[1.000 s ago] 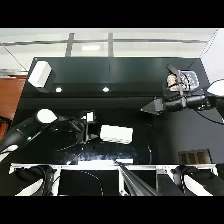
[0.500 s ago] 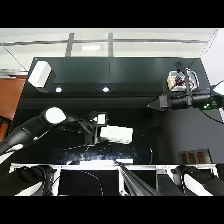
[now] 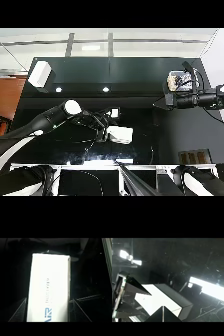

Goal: Fold the box and place the chain.

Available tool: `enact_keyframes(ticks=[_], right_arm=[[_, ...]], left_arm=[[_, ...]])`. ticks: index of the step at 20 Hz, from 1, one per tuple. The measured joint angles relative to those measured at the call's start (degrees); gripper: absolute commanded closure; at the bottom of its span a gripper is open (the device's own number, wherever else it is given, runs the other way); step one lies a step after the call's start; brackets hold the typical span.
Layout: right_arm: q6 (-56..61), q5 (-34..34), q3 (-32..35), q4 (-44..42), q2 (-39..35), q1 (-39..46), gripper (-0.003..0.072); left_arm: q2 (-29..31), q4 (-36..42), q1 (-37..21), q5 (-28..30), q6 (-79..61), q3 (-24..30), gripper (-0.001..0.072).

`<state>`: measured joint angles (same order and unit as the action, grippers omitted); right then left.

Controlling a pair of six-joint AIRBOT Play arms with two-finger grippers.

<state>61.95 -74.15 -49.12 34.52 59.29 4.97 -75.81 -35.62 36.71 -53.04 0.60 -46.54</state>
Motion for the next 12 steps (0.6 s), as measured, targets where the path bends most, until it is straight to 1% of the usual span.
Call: enact_keyframes(ticks=[4, 12], right_arm=[[-0.2, 0.0, 0.0, 0.1, 0.0, 0.1, 0.0673], [-0.3, 0.0, 0.0, 0.1, 0.0, 0.1, 0.0673]], left_arm=[[-0.9, -0.7, 0.1, -1.5, 0.2, -0.4, 0.0003], [-1.2, -1.2, 0.1, -1.4, 0.2, -0.5, 0.0003]])
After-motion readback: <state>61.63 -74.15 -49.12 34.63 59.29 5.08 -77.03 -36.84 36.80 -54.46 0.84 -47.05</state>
